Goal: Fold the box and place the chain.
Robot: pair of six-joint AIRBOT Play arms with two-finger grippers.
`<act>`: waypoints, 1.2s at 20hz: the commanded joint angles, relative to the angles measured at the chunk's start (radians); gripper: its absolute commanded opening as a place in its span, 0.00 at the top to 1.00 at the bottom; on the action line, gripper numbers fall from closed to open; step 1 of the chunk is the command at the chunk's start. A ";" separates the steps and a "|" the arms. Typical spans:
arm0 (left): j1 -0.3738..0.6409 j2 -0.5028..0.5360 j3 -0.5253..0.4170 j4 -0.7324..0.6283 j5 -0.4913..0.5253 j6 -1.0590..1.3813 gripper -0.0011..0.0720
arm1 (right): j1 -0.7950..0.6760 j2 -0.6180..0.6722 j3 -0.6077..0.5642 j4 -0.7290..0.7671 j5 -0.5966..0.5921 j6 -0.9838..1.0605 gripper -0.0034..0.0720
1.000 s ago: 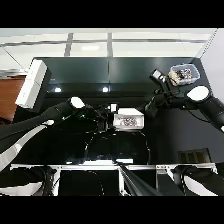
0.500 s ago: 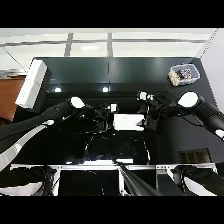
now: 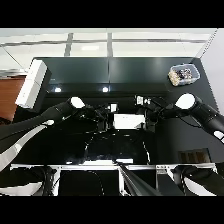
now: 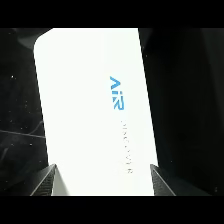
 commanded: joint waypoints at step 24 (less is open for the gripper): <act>0.000 -0.001 0.001 0.000 0.000 0.000 0.46 | 0.012 0.009 -0.003 -0.048 0.001 0.178 0.60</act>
